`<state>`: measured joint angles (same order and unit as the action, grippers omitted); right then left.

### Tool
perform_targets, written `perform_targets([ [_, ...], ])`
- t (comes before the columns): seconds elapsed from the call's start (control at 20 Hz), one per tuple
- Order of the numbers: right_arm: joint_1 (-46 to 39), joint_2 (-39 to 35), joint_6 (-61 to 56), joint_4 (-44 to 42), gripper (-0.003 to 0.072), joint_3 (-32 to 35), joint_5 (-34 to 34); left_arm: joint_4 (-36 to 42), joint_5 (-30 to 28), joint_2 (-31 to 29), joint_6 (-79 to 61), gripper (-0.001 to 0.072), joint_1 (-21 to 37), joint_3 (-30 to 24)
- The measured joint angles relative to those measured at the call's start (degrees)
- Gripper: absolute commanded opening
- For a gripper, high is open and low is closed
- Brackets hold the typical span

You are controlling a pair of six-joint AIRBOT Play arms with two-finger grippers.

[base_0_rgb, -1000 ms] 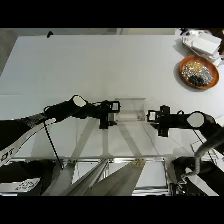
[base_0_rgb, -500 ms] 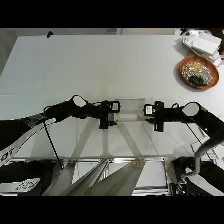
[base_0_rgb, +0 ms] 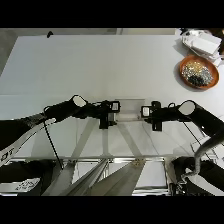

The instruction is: Fold the box and place the chain.

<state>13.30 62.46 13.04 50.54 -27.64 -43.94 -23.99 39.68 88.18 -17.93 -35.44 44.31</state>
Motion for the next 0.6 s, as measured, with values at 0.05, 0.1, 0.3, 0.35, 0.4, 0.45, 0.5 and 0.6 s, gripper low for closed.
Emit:
perform_targets([
  [0.05,0.59,0.02,0.37,0.04,0.0152,-0.04,0.48,-0.02,0.00,0.00,-0.02,0.0136,0.00,0.00],
  [0.1,1.05,0.02,0.72,0.07,0.0151,-0.04,0.94,-0.02,0.00,0.00,-0.02,0.0136,0.00,0.00],
  [0.3,3.15,0.07,1.99,0.22,0.0038,-0.04,3.61,-0.07,0.09,-0.02,-0.04,0.0136,0.00,0.00],
  [0.35,3.74,0.15,2.01,0.02,0.0031,-0.04,4.22,-0.09,0.11,-0.02,-0.04,0.0136,0.00,0.00],
  [0.4,4.33,0.20,2.08,0.00,0.0031,-0.04,4.70,-0.09,0.11,-0.02,-0.04,0.0136,0.00,0.02],
  [0.45,4.85,0.24,2.21,-0.02,0.0031,-0.04,5.03,-0.09,0.09,-0.02,-0.04,0.0136,0.00,0.00],
  [0.5,5.35,0.28,2.27,-0.02,0.0032,-0.04,5.31,-0.09,0.09,-0.02,-0.04,0.0136,0.00,0.00],
  [0.6,5.97,0.31,2.38,-0.13,0.0063,-0.04,5.42,-0.09,0.04,-0.02,-0.04,0.0136,0.00,0.00],
])
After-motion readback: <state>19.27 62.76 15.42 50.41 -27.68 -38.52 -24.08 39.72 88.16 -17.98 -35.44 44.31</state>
